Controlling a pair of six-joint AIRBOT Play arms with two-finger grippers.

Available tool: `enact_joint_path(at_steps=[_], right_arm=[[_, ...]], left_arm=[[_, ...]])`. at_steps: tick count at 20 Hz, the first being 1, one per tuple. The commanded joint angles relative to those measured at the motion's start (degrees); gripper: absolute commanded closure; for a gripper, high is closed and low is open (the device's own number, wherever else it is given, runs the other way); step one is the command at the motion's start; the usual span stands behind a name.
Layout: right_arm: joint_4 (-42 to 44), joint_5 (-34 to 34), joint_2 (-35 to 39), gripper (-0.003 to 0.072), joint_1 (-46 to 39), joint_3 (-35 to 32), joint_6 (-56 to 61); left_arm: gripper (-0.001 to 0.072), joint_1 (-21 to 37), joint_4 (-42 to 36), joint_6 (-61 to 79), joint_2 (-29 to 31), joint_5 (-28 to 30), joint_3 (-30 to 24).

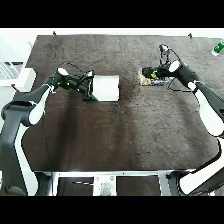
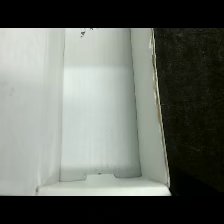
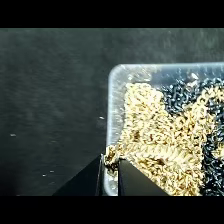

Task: Fold the box and place the chain.

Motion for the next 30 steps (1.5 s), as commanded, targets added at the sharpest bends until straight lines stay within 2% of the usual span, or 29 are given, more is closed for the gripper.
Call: enact_joint_path(at_steps=[1,4,8,12,16,21,26,30], right_arm=[[0.04,3.61,4.68,0.0678,0.00,0.81,-0.11],[0.04,7.67,11.80,0.0678,0.81,0.81,-2.75],[0.07,7.48,21.46,0.0678,2.10,0.83,-5.75],[0.07,8.31,26.93,0.0678,4.42,0.81,-6.54],[0.04,11.28,27.58,0.0678,9.51,0.70,-7.39],[0.04,11.26,27.52,0.0678,19.32,0.35,-7.98],[0.07,2.14,26.93,0.0678,26.51,-4.04,-8.44],[0.87,1.40,22.16,0.0678,28.00,-4.92,-8.39]], left_arm=[[0.0221,0.00,0.00,0.02,0.00,0.00,0.04],[0.0221,0.00,0.00,0.02,0.00,0.00,0.04],[0.0221,0.00,0.00,0.02,0.00,0.00,0.04],[0.0221,0.00,0.00,0.02,0.00,-0.02,0.04],[0.0221,0.00,0.00,0.02,0.00,0.00,0.04],[0.0221,0.00,0.00,0.02,0.00,0.00,0.04],[0.0221,0.00,0.00,0.04,0.00,0.00,0.04],[0.0221,0.00,0.00,0.02,0.00,0.00,0.04]])
